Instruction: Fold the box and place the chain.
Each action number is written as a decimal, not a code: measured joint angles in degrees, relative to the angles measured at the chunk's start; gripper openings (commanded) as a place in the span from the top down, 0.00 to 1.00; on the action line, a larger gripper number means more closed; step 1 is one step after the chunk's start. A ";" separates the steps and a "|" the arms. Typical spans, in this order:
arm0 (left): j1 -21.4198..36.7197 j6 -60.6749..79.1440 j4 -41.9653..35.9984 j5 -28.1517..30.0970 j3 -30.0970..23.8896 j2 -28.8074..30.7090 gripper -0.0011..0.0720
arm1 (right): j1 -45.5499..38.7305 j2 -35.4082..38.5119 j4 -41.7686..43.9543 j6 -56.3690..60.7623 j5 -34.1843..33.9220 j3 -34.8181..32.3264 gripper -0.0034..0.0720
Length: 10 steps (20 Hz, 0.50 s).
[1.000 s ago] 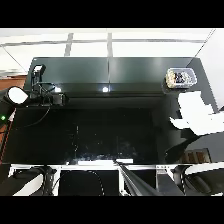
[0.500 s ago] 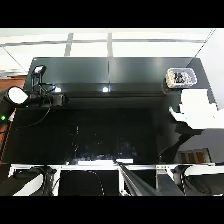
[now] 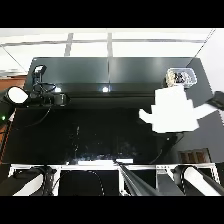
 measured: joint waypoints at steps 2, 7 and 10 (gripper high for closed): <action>-1.09 1.22 -2.58 -0.09 0.00 -0.44 0.02 | 7.04 5.90 7.58 2.10 -7.23 -8.63 0.94; -4.24 8.94 -15.63 -0.61 0.76 -4.87 0.02 | 29.57 11.26 21.05 4.87 -27.34 -23.56 0.94; -4.66 12.22 -21.75 -3.50 4.04 -10.14 0.02 | 40.61 11.72 23.76 6.82 -36.81 -28.20 0.94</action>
